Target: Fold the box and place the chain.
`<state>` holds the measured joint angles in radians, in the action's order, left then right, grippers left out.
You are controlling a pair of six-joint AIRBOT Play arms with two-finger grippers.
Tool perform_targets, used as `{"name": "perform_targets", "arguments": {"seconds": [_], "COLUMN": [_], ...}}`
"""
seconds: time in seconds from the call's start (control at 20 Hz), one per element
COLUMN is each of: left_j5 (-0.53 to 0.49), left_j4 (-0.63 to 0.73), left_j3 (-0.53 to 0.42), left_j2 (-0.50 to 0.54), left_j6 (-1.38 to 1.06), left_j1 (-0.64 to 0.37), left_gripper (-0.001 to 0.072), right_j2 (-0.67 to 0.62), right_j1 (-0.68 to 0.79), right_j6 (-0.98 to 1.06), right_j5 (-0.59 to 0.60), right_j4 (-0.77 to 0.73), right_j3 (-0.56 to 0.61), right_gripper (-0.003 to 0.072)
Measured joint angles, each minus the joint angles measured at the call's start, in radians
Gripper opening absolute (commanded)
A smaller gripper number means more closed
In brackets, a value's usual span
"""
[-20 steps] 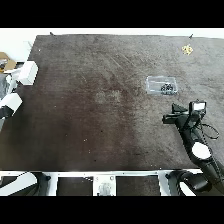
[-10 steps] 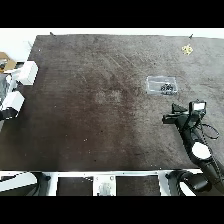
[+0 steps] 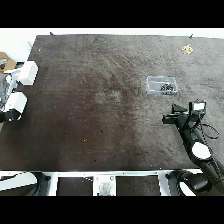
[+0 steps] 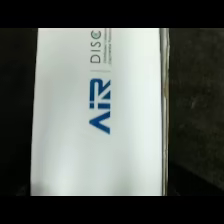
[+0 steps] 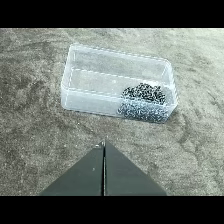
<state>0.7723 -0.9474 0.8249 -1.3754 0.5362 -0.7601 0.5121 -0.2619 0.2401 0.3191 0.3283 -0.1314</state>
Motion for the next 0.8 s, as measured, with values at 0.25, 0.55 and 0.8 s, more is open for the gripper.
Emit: {"name": "perform_targets", "arguments": {"seconds": [0.25,0.55,0.8], "left_j5": [-0.015,0.056,0.193], "left_j4": [0.0,0.007,0.179], "left_j3": [0.008,0.049,0.138], "left_j2": [0.053,0.187,0.324], "left_j6": [0.011,0.05,0.077], "left_j1": [0.0,0.0,-0.001], "left_gripper": [0.0689,0.0687,0.0331], "right_j2": [0.0,0.0,0.0], "right_j1": [0.0,0.0,0.0], "right_j6": [0.0,0.0,0.0], "right_j5": [0.0,0.0,0.002], "right_j4": [0.0,0.0,0.0], "right_j3": [0.0,0.0,0.0], "right_gripper": [-0.0003,-0.0003,-0.0003]}}
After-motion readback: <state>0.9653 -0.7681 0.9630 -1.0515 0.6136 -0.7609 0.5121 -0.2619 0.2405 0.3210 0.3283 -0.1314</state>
